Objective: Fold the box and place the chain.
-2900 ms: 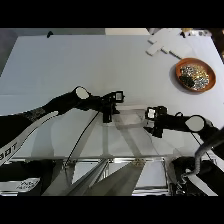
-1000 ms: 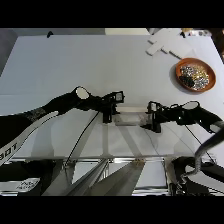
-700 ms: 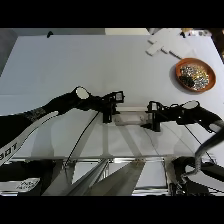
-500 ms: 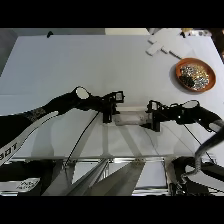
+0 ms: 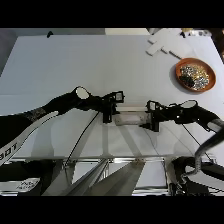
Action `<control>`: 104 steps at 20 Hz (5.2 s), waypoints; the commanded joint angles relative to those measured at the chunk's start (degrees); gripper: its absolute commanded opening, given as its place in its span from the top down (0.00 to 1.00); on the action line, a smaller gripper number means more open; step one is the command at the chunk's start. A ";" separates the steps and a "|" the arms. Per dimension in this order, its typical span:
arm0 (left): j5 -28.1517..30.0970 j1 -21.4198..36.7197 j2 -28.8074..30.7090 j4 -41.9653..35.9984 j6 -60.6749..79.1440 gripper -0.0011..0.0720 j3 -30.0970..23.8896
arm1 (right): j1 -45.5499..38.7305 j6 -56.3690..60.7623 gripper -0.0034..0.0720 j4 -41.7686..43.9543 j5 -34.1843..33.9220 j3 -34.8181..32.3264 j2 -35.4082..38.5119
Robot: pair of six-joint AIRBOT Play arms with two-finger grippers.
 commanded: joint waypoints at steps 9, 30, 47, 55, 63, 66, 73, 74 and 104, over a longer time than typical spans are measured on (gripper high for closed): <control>0.02 0.00 -0.02 0.00 0.00 0.97 -0.02 | 0.44 -0.02 0.11 0.13 -0.44 0.37 -0.74; 0.02 0.00 -0.02 0.02 0.00 0.97 -0.02 | 1.84 0.52 0.16 -2.03 0.83 0.70 -2.03; 0.02 0.00 -0.02 0.02 0.00 0.97 -0.02 | 0.26 0.26 0.34 -2.29 -0.26 0.70 -2.08; 0.00 0.00 -0.02 0.02 0.00 0.97 -0.02 | 0.26 0.28 0.34 -2.23 -0.28 0.70 -2.05; 0.00 0.00 -0.02 0.02 0.00 0.97 -0.02 | 0.26 0.28 0.34 -2.23 -0.26 0.70 -2.05; 0.00 0.00 -0.02 0.02 0.00 0.97 -0.02 | 0.26 0.28 0.34 -2.23 -0.26 0.70 -2.05; 0.04 0.00 0.00 -0.37 0.02 0.97 -0.02 | 0.26 0.28 0.34 -2.23 -0.26 0.70 -2.05; 0.02 0.00 0.02 -0.37 0.02 0.94 -0.02 | 0.26 0.28 0.34 -2.23 -0.26 0.70 -2.05; 25.42 -10.51 6.73 -0.59 -20.33 0.97 0.24 | 0.26 0.28 0.34 -2.21 0.13 0.70 -2.05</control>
